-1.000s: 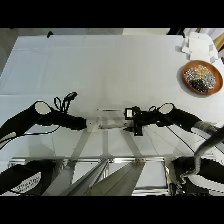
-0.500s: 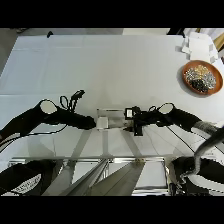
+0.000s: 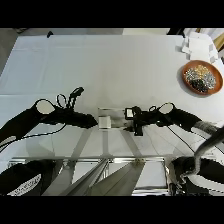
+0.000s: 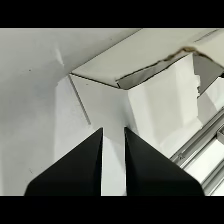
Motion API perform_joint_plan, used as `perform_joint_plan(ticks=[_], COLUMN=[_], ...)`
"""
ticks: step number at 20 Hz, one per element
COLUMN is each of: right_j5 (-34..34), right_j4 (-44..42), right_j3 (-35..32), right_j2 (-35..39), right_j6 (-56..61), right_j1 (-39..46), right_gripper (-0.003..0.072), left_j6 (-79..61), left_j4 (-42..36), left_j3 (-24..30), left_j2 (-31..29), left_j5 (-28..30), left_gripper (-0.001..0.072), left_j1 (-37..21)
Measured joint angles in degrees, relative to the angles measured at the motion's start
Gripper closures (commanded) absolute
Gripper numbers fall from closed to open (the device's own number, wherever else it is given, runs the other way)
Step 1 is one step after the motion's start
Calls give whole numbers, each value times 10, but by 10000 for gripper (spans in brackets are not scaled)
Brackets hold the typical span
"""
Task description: Fold the box and place the chain.
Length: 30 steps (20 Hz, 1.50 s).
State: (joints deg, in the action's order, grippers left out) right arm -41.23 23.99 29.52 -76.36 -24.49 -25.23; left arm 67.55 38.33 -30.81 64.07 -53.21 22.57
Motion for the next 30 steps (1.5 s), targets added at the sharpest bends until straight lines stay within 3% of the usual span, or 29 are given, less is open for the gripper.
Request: perform_joint_plan(ticks=[3,9,17,19,21,23,30], right_j5=[0,0,1,1,1,1,1], right_j4=[0,0,0,0,0,0,0], right_j3=[0,0,0,0,0,0,0], right_j2=[0,0,0,0,0,0,0], right_j6=[0,-1,0,0,0,0,0], right_j1=[0,0,0,0,0,0,0], right_gripper=[386,386,386,386,386,386,386], left_j6=[0,12,25,32,47,77,257], left_j4=[-1,0,-3,-3,1,24,173], left_j3=[0,0,-1,-1,-3,-12,-102], left_j2=[-3,-6,-7,-7,-7,-5,38], left_j5=[-5,-11,-15,-12,-6,1,2], left_gripper=[543,427,426,359,355,289,290], left_j1=[-1,-1,-2,1,9,21,102])
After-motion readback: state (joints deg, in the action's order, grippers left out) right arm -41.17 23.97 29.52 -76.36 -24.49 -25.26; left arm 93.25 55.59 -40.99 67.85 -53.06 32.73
